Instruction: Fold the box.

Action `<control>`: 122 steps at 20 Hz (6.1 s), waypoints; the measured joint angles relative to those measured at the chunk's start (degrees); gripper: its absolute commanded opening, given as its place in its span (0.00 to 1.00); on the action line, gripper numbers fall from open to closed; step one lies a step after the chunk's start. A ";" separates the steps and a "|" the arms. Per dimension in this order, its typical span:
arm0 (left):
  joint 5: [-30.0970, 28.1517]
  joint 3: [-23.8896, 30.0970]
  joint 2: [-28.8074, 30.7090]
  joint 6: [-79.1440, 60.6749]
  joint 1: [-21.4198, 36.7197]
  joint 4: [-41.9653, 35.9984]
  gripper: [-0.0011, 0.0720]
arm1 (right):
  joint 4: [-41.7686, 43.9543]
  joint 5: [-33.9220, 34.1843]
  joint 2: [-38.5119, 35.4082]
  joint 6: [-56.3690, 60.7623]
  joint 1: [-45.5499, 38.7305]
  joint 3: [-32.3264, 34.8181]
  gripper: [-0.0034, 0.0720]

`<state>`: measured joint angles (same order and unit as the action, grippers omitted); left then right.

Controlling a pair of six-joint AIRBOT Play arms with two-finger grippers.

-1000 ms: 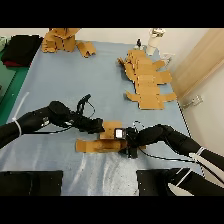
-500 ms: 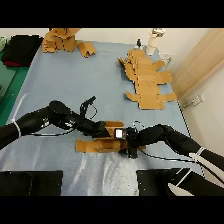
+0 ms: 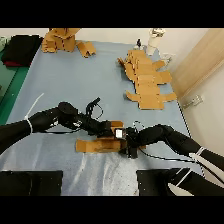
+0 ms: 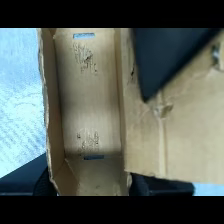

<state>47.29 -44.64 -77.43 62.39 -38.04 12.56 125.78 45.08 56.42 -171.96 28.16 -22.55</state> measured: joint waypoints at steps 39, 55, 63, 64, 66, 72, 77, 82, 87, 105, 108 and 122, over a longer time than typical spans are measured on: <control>2.03 4.35 24.06 -19.37 4.02 38.32 0.96 | 0.00 -0.17 0.00 -0.02 0.00 0.00 0.71; 1.05 9.29 16.13 -47.28 0.46 32.11 0.98 | 0.00 -0.07 0.00 -0.02 0.00 0.00 0.71; -1.11 9.42 12.70 -50.64 -1.18 28.70 0.89 | 0.00 -0.07 0.00 0.00 0.00 0.00 0.71; -1.31 9.44 12.41 -50.64 -1.42 28.48 0.72 | 0.00 -0.04 0.00 -0.02 0.00 0.00 0.71; -1.99 9.42 12.07 -50.73 -1.95 28.28 0.71 | 0.00 -0.04 0.00 -0.02 0.00 0.00 0.71; -3.30 9.44 11.74 -50.80 -2.62 27.78 0.31 | 0.00 -0.04 0.00 -0.02 0.00 0.00 0.71; -4.48 9.44 11.74 -50.82 -3.13 26.80 0.19 | -0.02 -0.02 0.00 -0.02 0.00 0.00 0.71; -7.74 9.46 11.74 -50.93 -5.01 25.73 0.13 | -0.02 -0.02 0.00 0.00 0.00 0.00 0.71; -9.68 9.46 11.74 -51.04 -6.14 24.68 0.13 | -0.02 -0.02 0.00 -0.02 0.00 0.00 0.71; -2.64 9.46 15.72 -28.59 -5.57 43.15 0.03 | -0.02 -0.02 0.02 0.00 0.00 0.00 0.71; -0.07 9.46 21.35 -14.62 -4.39 51.10 0.03 | -0.02 0.00 0.00 -0.02 0.00 0.00 0.71; 1.79 17.92 23.04 17.86 9.90 41.20 0.03 | -0.02 0.00 0.02 -0.02 0.00 0.00 0.71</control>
<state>49.08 -26.72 -54.39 80.25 -28.14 53.76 125.75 45.08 56.45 -171.98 28.16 -22.55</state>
